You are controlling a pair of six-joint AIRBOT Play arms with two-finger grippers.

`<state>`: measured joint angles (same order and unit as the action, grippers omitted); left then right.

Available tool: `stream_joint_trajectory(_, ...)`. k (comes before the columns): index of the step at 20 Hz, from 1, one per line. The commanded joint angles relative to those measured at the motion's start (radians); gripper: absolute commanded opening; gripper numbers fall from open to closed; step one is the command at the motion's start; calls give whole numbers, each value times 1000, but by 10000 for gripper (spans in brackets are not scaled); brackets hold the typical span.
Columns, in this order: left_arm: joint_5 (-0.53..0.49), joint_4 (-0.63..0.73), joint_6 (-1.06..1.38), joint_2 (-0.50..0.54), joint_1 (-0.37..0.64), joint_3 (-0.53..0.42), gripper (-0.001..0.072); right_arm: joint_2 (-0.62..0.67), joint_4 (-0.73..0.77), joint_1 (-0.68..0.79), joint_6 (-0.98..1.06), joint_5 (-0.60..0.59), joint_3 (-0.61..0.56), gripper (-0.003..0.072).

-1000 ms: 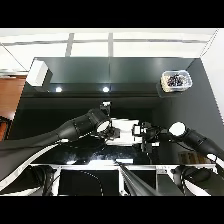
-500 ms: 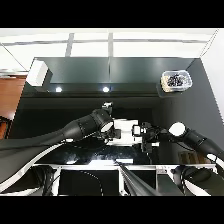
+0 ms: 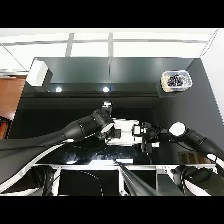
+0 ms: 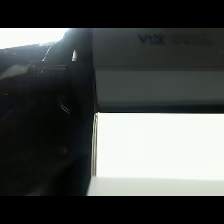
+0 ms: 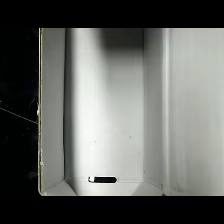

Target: Fold the box and place the chain.

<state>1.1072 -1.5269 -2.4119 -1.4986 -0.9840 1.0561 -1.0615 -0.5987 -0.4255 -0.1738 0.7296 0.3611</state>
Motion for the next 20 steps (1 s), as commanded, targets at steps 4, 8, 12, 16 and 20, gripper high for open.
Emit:
stream_joint_trajectory(4,-3,13,-5,1,1,16,349,0,0,0,1,0,0,478)
stream_joint_trajectory(8,-8,21,-4,0,0,17,22,0,0,0,1,0,0,478)
stream_joint_trajectory(12,-13,22,-4,0,0,17,22,1,8,-1,2,5,2,542)
stream_joint_trajectory(16,-19,46,-3,0,0,17,22,18,-42,0,64,90,64,646)
stream_joint_trajectory(20,14,16,-4,0,1,17,22,32,-218,0,172,212,117,645)
